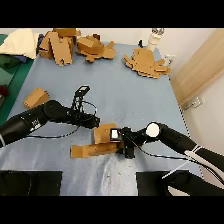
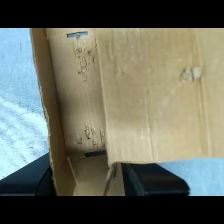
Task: Fold the box.
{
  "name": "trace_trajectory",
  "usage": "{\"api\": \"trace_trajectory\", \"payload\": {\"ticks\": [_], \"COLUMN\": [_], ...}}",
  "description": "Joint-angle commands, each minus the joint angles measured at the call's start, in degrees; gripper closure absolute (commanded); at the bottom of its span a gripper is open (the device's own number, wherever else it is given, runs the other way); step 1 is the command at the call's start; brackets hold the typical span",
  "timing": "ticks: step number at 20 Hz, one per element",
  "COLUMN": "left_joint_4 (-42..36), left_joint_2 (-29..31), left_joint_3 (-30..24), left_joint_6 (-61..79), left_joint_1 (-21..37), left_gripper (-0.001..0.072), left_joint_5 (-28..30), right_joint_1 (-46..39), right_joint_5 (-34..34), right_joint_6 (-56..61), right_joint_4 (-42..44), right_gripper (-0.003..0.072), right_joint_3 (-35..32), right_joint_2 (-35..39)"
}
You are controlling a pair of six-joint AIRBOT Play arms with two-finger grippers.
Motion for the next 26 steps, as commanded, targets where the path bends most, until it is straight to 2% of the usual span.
{"api": "trace_trajectory", "payload": {"ticks": [1, 4, 9, 11, 23, 26], "left_joint_4": [0.00, 0.11, 0.09, 0.09, -0.50, -1.92], "left_joint_2": [4.26, 10.19, 15.56, 16.92, 17.59, 16.94], "left_joint_3": [-0.07, -0.46, -5.42, -7.96, -9.11, -9.11], "left_joint_6": [7.72, 15.28, 14.56, 13.64, 14.97, 7.76], "left_joint_1": [0.22, 0.22, 0.22, 0.22, 0.11, -0.15], "left_gripper": [0.0701, 0.0700, 0.0700, 0.0700, 0.0700, 0.0700], "left_joint_5": [-0.11, -3.39, -10.47, -10.51, -11.45, -12.83], "right_joint_1": [0.02, 0.02, 0.02, 0.02, 0.02, 0.02], "right_joint_5": [-0.07, -0.07, -0.04, -0.04, -0.04, -0.04], "right_joint_6": [0.04, 0.04, 1.57, 1.60, 2.08, 2.08], "right_joint_4": [0.09, 0.09, 0.07, 0.11, 0.09, 0.11], "right_gripper": [0.0200, 0.0201, 0.0188, 0.0080, 0.0091, 0.0091], "right_joint_3": [0.04, 0.04, 0.04, 0.02, 0.02, 0.02], "right_joint_2": [0.04, 0.02, 0.02, 0.02, 0.02, 0.02]}}
